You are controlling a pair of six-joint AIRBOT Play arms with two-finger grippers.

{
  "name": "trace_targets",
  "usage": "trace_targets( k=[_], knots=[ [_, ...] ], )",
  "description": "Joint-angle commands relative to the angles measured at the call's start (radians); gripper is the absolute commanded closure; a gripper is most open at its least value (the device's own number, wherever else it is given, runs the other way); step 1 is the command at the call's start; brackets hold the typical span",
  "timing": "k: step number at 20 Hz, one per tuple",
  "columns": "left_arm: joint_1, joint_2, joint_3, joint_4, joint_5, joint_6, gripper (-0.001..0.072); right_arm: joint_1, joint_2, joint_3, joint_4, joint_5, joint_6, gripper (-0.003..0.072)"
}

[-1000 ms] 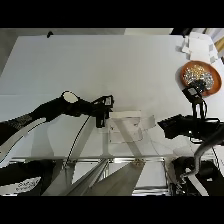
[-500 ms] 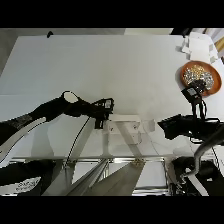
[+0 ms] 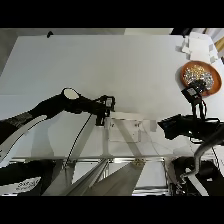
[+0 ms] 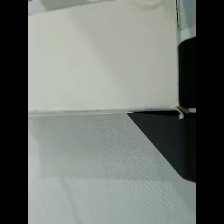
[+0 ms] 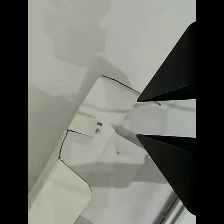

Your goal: Fold the box and place the chain.

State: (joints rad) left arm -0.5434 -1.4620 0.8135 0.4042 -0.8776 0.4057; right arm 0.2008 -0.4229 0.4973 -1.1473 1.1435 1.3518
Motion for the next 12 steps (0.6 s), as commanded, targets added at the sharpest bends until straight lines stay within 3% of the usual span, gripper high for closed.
trace_targets(
  k=[1, 12],
  knots=[
    [-0.001, -0.016, 0.003, 0.0, 0.013, 0.002, 0.0706, 0.001, 0.001, 0.0, 0.0, 0.0, 0.001, 0.0452],
    [-0.015, -0.05, 0.003, 0.0, 0.011, 0.002, 0.07, 0.001, 0.001, 0.0, -0.005, 0.0, 0.0, 0.0452]
  ],
)
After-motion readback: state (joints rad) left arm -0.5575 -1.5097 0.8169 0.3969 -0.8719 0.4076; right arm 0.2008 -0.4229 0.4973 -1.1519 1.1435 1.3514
